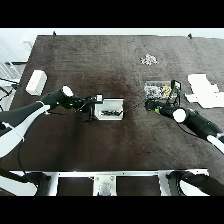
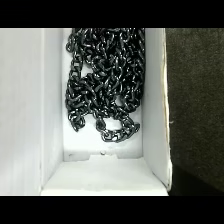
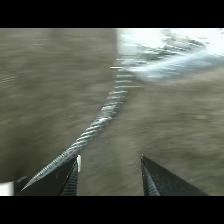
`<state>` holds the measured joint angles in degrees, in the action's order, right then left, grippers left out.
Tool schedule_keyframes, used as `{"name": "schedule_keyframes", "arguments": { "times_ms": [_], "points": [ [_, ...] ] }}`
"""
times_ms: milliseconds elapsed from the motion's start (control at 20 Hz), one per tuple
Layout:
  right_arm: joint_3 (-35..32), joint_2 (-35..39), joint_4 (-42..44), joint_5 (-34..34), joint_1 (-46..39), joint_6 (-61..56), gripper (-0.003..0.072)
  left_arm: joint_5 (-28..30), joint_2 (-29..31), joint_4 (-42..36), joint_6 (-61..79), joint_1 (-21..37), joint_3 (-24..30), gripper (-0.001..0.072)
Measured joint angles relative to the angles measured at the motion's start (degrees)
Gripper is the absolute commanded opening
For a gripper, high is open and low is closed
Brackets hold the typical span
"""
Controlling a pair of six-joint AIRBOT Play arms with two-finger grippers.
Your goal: Fold the box and place the chain.
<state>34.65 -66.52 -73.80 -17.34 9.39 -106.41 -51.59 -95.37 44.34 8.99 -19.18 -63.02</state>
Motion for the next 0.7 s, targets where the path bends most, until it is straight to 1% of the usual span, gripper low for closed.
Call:
{"name": "schedule_keyframes", "arguments": {
  "times_ms": [100, 150, 350, 450, 500, 550, 600, 700],
  "points": [
    [2.36, -4.5, 0.59, 0.55, -0.85, -0.04, 0.0473, 0.0, 0.0, 0.02, 0.0, 0.0, 0.0, 0.0475],
    [3.91, -6.73, 0.81, 0.79, -0.98, -0.02, 0.0493, 0.0, 0.0, 0.0, 0.0, 0.02, 0.0, 0.0475],
    [10.01, -14.34, 3.06, 1.2, -1.09, 0.9, 0.0489, 0.0, 0.0, 0.02, 0.0, 0.02, 0.0, 0.0475],
    [12.87, -17.2, 5.18, 1.29, -0.9, 3.04, 0.0405, 0.02, 0.0, 0.02, 0.0, 0.02, 0.0, 0.0475],
    [14.27, -18.47, 6.16, 1.36, -0.63, 4.11, 0.0313, 0.02, 0.0, 0.02, 0.0, 0.02, 0.0, 0.0475],
    [15.41, -19.61, 6.75, 1.36, -0.48, 5.01, 0.0044, 0.02, 0.0, 0.0, 0.0, 0.02, 0.0, 0.0475],
    [16.35, -20.59, 7.28, 1.33, -0.44, 5.62, 0.001, 0.02, 0.0, 0.0, 0.0, 0.02, 0.0, 0.0475],
    [17.4, -21.18, 7.82, 1.05, -0.26, 6.67, 0.0008, 0.04, 0.0, 0.02, 0.0, 0.0, 0.0, 0.0475]
  ]
}}
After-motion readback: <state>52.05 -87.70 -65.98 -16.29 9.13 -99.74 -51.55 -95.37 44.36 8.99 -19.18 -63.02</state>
